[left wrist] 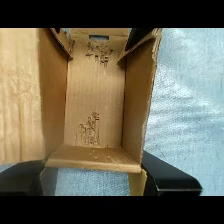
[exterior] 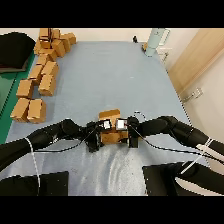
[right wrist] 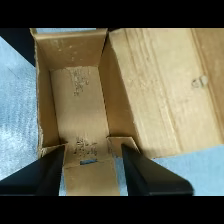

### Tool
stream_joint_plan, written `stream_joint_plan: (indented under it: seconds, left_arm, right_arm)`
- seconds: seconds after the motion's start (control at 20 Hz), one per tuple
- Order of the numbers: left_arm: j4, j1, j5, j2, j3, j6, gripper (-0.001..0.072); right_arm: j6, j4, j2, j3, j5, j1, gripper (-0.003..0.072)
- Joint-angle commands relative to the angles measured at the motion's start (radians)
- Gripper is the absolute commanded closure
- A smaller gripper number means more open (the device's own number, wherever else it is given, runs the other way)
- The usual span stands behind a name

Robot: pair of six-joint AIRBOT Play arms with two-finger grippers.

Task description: Fold the box.

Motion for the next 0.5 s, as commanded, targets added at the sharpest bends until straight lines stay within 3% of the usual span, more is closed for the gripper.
stream_joint_plan:
  seconds: [0.0,0.05,0.1,0.15,0.2,0.3,0.4,0.45]
  left_arm:
    - [0.001,0.000,0.000,0.000,0.001,0.002,0.0257]
    - [0.001,0.000,0.000,0.000,0.001,0.002,0.0257]
    - [0.001,0.000,0.000,0.000,0.001,0.002,0.0257]
    - [0.001,0.000,0.000,0.000,0.001,0.002,0.0257]
    - [0.001,0.000,0.000,0.000,0.001,0.002,0.0257]
    - [0.001,0.000,0.000,0.000,0.001,0.002,0.0257]
    - [0.001,0.000,0.000,0.000,0.001,0.002,0.0257]
    - [0.001,0.000,0.000,0.000,0.001,0.002,0.0257]
  right_arm:
    - [-0.002,-0.002,-0.001,0.000,0.005,0.004,0.0106]
    - [0.000,-0.003,0.001,0.000,0.005,0.004,0.0108]
    - [0.026,-0.019,0.007,0.000,0.003,0.002,0.0177]
    - [0.088,-0.067,0.021,0.003,-0.007,0.002,0.0351]
    - [0.205,-0.165,0.044,0.012,-0.032,0.002,0.0475]
    - [0.610,-0.502,0.106,0.053,-0.150,0.002,0.0595]
    - [1.122,-0.933,0.177,0.114,-0.351,0.002,0.0601]
    - [1.342,-1.102,0.211,0.127,-0.435,-0.010,0.0648]
